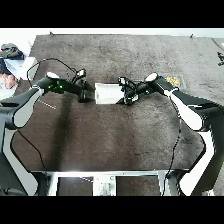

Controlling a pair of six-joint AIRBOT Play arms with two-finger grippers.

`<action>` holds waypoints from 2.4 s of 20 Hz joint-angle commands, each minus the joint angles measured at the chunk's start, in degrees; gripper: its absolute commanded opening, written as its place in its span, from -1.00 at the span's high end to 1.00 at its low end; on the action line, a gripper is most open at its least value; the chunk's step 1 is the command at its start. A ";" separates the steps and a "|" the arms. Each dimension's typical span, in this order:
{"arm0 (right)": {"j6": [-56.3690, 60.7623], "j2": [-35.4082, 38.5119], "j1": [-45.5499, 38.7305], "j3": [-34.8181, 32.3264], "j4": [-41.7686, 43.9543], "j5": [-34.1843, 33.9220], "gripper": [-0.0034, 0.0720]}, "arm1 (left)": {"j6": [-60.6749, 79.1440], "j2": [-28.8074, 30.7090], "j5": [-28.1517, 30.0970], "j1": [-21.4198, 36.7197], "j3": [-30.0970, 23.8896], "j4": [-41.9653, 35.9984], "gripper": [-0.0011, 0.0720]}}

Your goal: Fold the box and place the chain.

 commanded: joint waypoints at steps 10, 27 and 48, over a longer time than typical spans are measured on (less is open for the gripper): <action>0.02 0.02 0.04 0.00 0.02 -0.09 -0.52 | 8.37 -0.98 -1.90 -0.44 -0.22 -4.76 -1.00; 0.02 0.02 0.04 0.00 0.02 -0.07 -0.52 | 6.84 -2.78 1.29 -2.56 -0.15 -4.17 -0.86; 0.02 0.02 0.04 0.02 0.02 -0.07 -0.52 | 8.76 -2.82 4.09 -4.50 -0.15 -2.82 -0.86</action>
